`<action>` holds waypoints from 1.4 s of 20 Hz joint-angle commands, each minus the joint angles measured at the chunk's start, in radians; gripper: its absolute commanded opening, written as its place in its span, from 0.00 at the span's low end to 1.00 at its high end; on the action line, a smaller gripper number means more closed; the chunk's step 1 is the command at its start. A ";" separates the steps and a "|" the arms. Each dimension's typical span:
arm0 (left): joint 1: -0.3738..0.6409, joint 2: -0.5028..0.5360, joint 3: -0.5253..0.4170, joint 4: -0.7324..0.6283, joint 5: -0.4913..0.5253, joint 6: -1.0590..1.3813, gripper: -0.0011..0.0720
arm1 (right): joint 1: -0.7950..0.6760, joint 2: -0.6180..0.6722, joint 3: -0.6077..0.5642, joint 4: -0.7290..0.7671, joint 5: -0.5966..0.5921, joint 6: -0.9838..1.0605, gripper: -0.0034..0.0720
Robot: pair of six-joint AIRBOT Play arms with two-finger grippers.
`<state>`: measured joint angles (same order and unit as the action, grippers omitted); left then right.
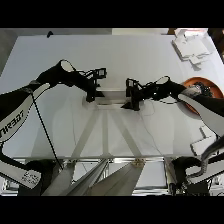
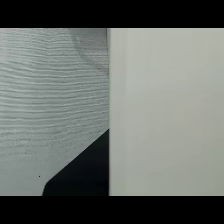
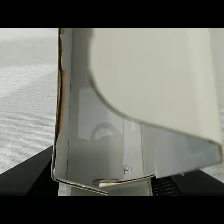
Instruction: Fold the box and place the chain.
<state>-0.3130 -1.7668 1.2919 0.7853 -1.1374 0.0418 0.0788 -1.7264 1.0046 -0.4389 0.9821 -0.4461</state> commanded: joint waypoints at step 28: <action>0.000 0.000 0.000 0.000 -0.010 -0.001 0.04 | 0.001 0.000 0.001 -0.001 0.001 -0.001 0.61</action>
<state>-0.3130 -1.7668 1.2919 0.7853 -1.1442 0.0406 0.0788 -1.7264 1.0046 -0.4404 0.9833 -0.4473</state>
